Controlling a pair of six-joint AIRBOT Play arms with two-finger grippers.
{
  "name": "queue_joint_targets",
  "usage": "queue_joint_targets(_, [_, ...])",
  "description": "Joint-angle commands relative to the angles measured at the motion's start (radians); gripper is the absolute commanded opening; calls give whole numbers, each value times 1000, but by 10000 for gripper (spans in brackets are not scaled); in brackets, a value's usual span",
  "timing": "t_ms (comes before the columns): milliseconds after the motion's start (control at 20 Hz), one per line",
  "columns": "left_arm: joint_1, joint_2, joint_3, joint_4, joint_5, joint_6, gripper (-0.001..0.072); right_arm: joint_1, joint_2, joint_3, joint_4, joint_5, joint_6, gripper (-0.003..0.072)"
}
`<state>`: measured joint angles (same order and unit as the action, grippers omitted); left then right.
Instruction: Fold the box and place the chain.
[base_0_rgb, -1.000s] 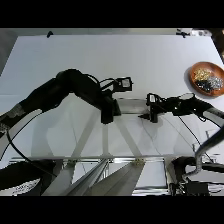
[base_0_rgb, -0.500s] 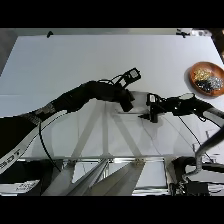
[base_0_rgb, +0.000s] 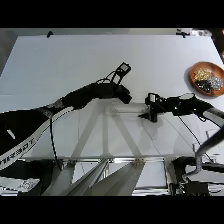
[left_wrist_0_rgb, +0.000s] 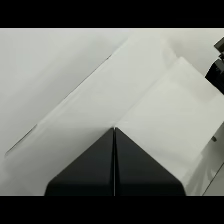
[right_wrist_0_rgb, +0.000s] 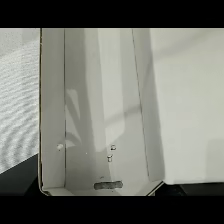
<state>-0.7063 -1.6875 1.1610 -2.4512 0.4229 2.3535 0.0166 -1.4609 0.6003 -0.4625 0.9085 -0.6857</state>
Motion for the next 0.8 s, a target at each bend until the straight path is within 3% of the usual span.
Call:
queue_joint_targets(0, [12,-16,0,36,106,-74,1,1,0,0,-1,0,0,438])
queue_joint_targets(250, [11,-9,0,62,194,-104,3,1,0,0,-2,0,0,438])
queue_joint_targets(550, [12,84,0,59,96,-58,15,1,0,0,-2,0,0,438])
queue_joint_targets(600, [12,102,0,59,79,-43,39,1,0,0,-1,0,0,438])
queue_joint_targets(700, [12,143,0,68,58,-39,161,1,0,0,-2,0,0,438])
queue_joint_targets(750, [12,166,0,79,58,-38,158,1,0,0,-2,0,0,438])
